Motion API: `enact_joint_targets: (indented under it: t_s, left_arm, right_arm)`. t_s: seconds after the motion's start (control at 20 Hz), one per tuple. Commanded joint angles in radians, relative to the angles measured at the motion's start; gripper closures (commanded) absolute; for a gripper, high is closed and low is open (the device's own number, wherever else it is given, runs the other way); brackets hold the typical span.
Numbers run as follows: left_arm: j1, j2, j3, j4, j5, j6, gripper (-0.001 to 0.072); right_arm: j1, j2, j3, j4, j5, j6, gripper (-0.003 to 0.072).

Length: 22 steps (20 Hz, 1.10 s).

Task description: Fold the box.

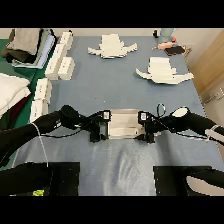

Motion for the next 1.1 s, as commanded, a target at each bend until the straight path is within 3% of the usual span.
enact_joint_targets:
  t_s: [0.0,0.65,0.7,0.75,1.05]
  left_arm:
    - [-0.034,-0.020,0.000,-0.074,0.047,0.011,-0.0005]
    - [-0.091,-0.033,0.001,-0.064,0.110,0.007,0.0000]
    - [-0.091,-0.032,0.001,-0.064,0.109,0.006,0.0085]
    - [-0.090,-0.032,0.001,-0.062,0.106,0.000,0.0107]
    - [-0.090,-0.032,0.001,-0.051,0.100,-0.026,0.0091]
  right_arm:
    - [0.001,-0.001,0.000,0.000,0.000,0.000,0.0087]
    - [0.001,-0.001,0.000,0.000,0.000,0.000,0.0087]
    - [0.001,-0.001,0.000,0.000,0.000,0.000,0.0087]
    - [0.001,-0.001,0.000,0.000,0.000,0.000,0.0087]
    - [0.001,-0.001,0.000,0.000,0.000,0.000,0.0087]
